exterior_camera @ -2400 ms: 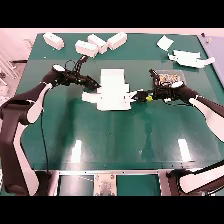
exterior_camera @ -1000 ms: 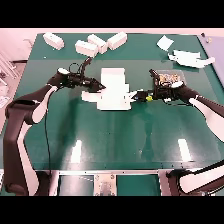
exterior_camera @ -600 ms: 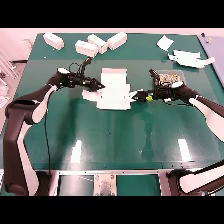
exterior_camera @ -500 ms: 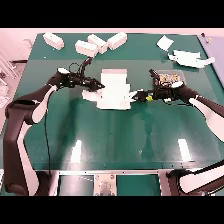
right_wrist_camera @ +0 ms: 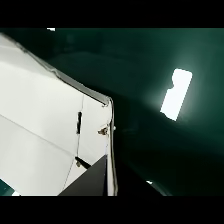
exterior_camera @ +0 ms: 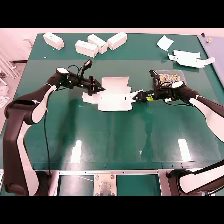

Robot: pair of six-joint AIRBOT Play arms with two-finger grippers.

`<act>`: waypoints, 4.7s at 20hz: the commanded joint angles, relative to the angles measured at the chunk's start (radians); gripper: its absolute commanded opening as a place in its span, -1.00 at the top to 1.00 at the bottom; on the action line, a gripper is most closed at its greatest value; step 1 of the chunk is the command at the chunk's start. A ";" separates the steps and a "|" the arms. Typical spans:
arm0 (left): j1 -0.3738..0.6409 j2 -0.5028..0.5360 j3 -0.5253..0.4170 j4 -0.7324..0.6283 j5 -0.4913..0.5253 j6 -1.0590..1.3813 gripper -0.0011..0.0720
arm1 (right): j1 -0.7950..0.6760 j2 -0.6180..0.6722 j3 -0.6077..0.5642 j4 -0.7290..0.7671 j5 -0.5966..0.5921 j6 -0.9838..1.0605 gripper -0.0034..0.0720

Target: Fold the box and place the chain.

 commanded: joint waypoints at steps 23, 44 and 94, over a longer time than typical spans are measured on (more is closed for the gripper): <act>-0.001 -0.018 -0.029 0.014 0.002 0.278 0.92 | -0.137 -0.001 0.040 0.097 -0.011 -0.064 0.37; -0.001 -0.018 -0.029 0.020 -0.025 0.277 0.92 | -0.137 0.076 0.040 0.217 -0.018 -0.322 0.46; -0.001 -0.018 -0.029 0.018 -0.025 0.277 0.92 | 0.431 0.381 -0.420 -0.308 -0.655 -0.689 -0.85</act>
